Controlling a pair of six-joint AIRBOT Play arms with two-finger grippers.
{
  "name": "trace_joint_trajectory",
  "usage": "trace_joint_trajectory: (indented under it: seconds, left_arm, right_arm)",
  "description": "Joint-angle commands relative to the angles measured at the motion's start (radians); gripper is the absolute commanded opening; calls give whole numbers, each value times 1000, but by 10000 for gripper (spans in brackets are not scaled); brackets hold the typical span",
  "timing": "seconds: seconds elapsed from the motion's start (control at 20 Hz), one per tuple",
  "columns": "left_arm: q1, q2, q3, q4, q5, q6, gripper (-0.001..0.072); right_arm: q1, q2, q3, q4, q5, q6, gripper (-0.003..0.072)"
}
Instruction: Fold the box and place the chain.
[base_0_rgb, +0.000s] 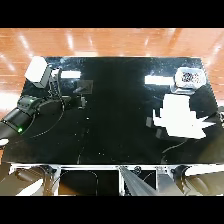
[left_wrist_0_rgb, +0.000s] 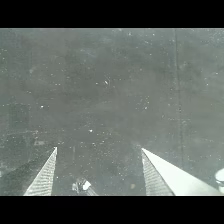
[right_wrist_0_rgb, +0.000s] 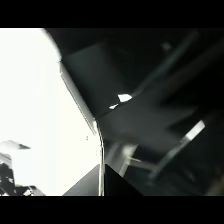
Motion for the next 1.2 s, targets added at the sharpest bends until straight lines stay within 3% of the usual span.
trace_joint_trajectory:
  seconds: [0.0,0.2,0.45,0.7,0.9,1.15]
  left_arm:
    - [0,0,1,-15,2,0,614]
    - [0,0,1,-15,1,-13,614]
    - [0,0,1,-15,2,-14,614]
    - [0,0,1,-16,28,-14,614]
    - [-1,0,1,-20,60,-14,614]
    - [-2,-4,0,-44,72,-13,614]
  right_arm:
    - [95,89,-30,166,-9,-14,32]
    - [270,295,-112,437,-51,-60,32]
    - [556,601,-248,451,-323,56,32]
    - [866,865,-598,431,-665,245,32]
    - [1106,937,-861,425,-936,366,32]
    - [1315,936,-992,317,-1145,366,32]
